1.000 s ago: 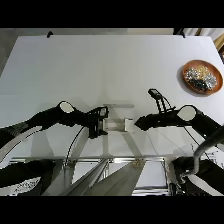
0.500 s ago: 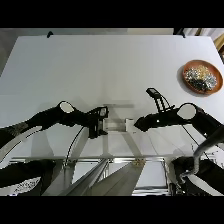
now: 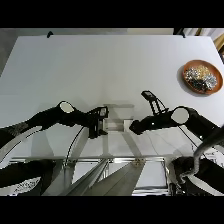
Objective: Fold the box and place the chain.
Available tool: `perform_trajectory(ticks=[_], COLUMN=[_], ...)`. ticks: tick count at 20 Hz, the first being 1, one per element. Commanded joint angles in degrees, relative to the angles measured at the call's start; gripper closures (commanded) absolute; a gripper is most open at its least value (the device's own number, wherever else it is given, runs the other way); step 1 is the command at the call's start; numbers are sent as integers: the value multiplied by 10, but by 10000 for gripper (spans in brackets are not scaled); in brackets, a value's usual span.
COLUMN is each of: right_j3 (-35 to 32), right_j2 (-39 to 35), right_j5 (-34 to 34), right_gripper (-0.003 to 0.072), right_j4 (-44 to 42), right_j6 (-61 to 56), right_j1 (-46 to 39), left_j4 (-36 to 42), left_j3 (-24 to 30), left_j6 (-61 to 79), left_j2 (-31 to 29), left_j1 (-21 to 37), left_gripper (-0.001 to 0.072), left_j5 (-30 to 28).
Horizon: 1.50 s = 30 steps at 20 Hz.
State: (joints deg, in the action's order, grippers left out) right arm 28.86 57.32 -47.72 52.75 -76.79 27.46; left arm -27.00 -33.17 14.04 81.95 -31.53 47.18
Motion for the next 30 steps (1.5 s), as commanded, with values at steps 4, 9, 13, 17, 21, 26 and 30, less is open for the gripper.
perform_trajectory(ticks=[4,9,13,17,21,26,30], right_j3=[23,73,82,82,82,81,81], right_j2=[5,42,47,34,14,15,26], right_j5=[37,23,-16,-51,-90,-97,-59], right_gripper=[88,88,86,53,5,25,34], right_j4=[115,132,132,132,132,143,129], right_j6=[-172,-232,-233,-231,-217,-207,-220], right_j1=[43,57,57,55,43,51,51], left_j4=[0,0,0,0,0,0,0], left_j3=[0,0,0,0,0,0,0], left_j6=[0,0,0,0,0,0,0], left_j2=[0,0,0,0,0,0,0], left_j1=[0,0,0,0,0,0,0], left_gripper=[435,435,435,435,435,435,435], left_j5=[0,0,0,0,0,1,2])
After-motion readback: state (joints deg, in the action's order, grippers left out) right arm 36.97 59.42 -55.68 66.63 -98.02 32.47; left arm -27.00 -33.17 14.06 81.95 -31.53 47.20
